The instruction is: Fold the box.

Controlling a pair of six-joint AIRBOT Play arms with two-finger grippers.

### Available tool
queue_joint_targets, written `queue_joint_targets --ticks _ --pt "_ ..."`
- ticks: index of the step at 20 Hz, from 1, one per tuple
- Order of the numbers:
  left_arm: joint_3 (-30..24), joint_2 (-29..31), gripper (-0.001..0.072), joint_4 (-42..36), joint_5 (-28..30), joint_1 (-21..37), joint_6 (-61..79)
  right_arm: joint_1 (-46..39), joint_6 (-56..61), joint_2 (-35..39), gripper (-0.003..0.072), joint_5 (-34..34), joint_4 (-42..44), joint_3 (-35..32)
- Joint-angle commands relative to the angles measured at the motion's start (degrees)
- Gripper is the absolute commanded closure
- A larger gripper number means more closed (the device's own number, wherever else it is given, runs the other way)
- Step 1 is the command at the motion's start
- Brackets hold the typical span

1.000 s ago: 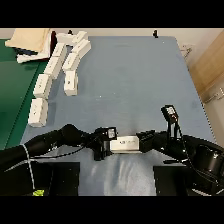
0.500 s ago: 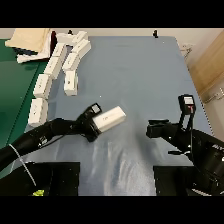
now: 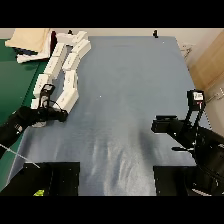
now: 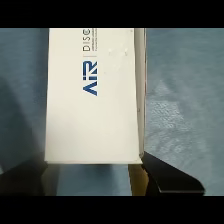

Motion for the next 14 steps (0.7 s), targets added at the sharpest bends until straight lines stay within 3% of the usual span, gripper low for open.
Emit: queue_joint_targets --ticks 1,14 --pt "0.4 0.3 0.0269 0.9 -1.5 7.9 -1.2 0.0 0.1 0.0 0.0685 0.4 -0.7 0.1" --pt "0.4 -0.5 0.0269 -4.6 -1.0 8.2 -1.2 0.0 0.2 0.0 0.0685 0.3 -0.7 0.1"
